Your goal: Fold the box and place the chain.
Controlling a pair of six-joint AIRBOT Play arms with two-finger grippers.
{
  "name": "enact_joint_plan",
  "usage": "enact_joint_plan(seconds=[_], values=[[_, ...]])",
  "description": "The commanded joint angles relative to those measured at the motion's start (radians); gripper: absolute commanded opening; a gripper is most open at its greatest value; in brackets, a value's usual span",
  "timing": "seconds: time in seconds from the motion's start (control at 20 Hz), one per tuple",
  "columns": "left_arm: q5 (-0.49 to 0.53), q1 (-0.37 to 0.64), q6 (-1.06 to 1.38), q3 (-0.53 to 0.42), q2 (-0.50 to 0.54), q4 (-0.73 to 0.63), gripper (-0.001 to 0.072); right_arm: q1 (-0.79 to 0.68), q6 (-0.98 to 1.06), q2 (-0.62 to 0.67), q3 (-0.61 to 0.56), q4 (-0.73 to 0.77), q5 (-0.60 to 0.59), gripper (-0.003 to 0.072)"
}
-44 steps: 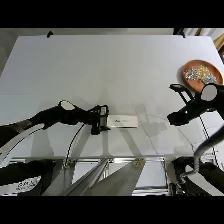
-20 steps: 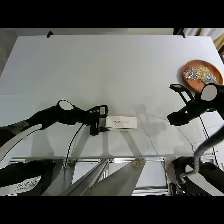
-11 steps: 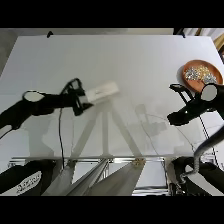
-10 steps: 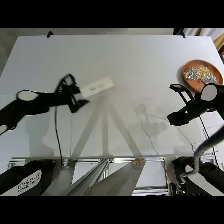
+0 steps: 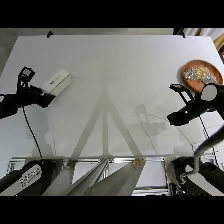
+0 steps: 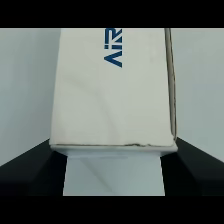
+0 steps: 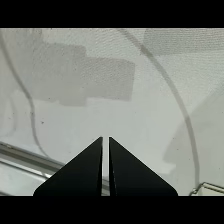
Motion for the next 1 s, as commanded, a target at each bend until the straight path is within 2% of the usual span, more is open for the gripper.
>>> enact_joint_plan(seconds=[0.0, 0.05, 0.1, 0.15, 0.2, 0.35, 0.7, 0.95], values=[[-0.027, 0.018, -0.100, 0.001, -0.013, 0.146, 0.0072, -0.001, 0.000, 0.000, 0.001, 0.000, 0.000, 0.0060], [-0.050, 0.018, -0.100, 0.001, -0.013, 0.158, 0.0274, -0.001, 0.000, 0.000, 0.001, 0.000, 0.000, 0.0060], [-0.072, 0.018, -0.103, 0.001, -0.013, 0.168, 0.0521, -0.001, 0.000, 0.000, 0.001, 0.000, 0.000, 0.0060], [-0.085, 0.018, -0.122, 0.001, -0.013, 0.179, 0.0668, -0.001, 0.000, 0.000, 0.001, 0.000, 0.000, 0.0060], [-0.090, 0.018, -0.147, 0.001, -0.012, 0.193, 0.0701, -0.001, 0.000, 0.000, 0.001, 0.000, 0.000, 0.0060], [-0.105, 0.018, -0.185, 0.001, 0.013, 0.215, 0.0704, -0.001, 0.000, 0.000, 0.001, 0.000, 0.000, 0.0060], [-0.089, 0.018, -0.186, 0.001, 0.240, 0.207, 0.0703, -0.001, 0.000, 0.000, 0.001, 0.000, 0.000, 0.0060], [-0.163, 0.018, -0.187, 0.001, 0.252, 0.206, 0.0702, -0.001, 0.000, 0.000, 0.001, 0.000, 0.000, 0.0060]])
